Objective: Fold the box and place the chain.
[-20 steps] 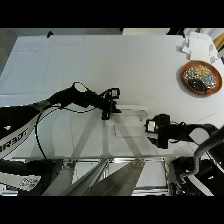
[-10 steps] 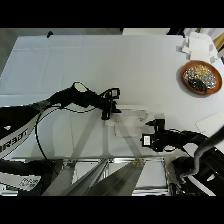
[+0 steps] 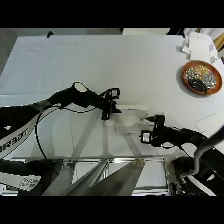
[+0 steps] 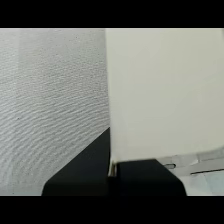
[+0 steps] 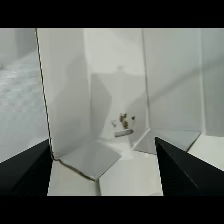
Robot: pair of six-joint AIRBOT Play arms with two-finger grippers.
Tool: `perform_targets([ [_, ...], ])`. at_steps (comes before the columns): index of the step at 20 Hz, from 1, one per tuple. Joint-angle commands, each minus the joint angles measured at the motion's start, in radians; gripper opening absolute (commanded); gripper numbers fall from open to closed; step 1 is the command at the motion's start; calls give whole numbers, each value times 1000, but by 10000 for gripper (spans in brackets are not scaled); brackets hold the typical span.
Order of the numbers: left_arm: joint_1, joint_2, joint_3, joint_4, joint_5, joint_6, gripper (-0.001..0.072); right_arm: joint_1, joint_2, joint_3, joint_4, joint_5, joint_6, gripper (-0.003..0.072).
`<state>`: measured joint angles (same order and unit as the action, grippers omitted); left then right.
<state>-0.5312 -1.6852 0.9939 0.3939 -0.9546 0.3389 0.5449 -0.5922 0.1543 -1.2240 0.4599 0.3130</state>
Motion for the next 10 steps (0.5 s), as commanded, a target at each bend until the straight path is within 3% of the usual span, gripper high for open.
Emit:
perform_targets([
  [1, 0, 0, -1, 0, 0, 0, 13, -37, 3, 34, -3, 96, 0, 680],
  [3, 0, 0, -1, 0, 1, 0, 13, -96, -21, 69, 5, 161, 0, 681],
  [10, 0, 0, -1, 0, 0, 0, 13, -136, -185, 147, 182, 161, -70, 688],
])
